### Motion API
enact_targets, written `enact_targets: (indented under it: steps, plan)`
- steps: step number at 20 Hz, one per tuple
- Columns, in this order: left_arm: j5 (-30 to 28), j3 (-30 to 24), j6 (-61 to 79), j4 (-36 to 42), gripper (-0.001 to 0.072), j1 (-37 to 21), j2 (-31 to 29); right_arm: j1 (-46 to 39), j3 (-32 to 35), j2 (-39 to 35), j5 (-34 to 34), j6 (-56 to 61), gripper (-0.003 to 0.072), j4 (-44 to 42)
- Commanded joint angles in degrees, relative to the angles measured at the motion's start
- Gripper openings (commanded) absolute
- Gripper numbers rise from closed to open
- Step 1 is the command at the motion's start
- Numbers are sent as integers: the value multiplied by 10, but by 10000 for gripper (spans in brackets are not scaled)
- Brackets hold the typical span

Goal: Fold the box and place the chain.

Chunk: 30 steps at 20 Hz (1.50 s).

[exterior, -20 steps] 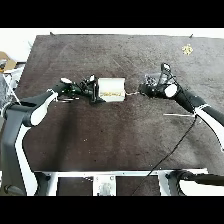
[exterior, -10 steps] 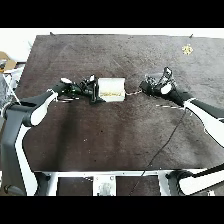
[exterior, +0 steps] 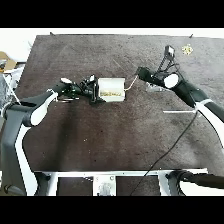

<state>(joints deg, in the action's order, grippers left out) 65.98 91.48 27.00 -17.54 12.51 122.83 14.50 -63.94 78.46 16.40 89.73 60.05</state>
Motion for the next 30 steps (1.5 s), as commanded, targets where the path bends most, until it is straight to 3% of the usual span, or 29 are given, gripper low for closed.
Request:
enact_targets:
  steps: [1,10,16,18,19,20,22,23,24,26,28,30]
  plan:
    - [0,0,0,0,61,0,0,40,-1,-77,-1,-2,4,30]
    - [0,0,0,0,61,0,0,156,-1,-96,-120,0,3,29]
    - [0,0,0,0,61,0,0,169,-1,-39,-123,1,4,26]
    - [0,0,0,0,61,0,0,168,-1,-15,-87,0,6,28]
    - [0,0,0,0,61,0,0,169,-1,-6,-58,0,172,33]
    - [0,0,0,0,61,0,0,168,-1,-1,-31,0,383,52]
    - [0,0,0,0,61,0,0,152,-1,-2,-2,0,385,96]
    - [0,0,0,0,61,0,0,136,-1,-9,-1,-7,363,110]
    - [0,0,0,0,61,0,0,119,-5,-16,4,-25,265,111]
    - [0,0,0,0,61,0,0,78,-40,-6,52,-80,265,110]
    - [0,0,0,0,61,0,0,41,-99,29,133,-201,206,55]
    - [0,0,0,0,61,0,0,-8,-170,80,229,-357,203,-73]
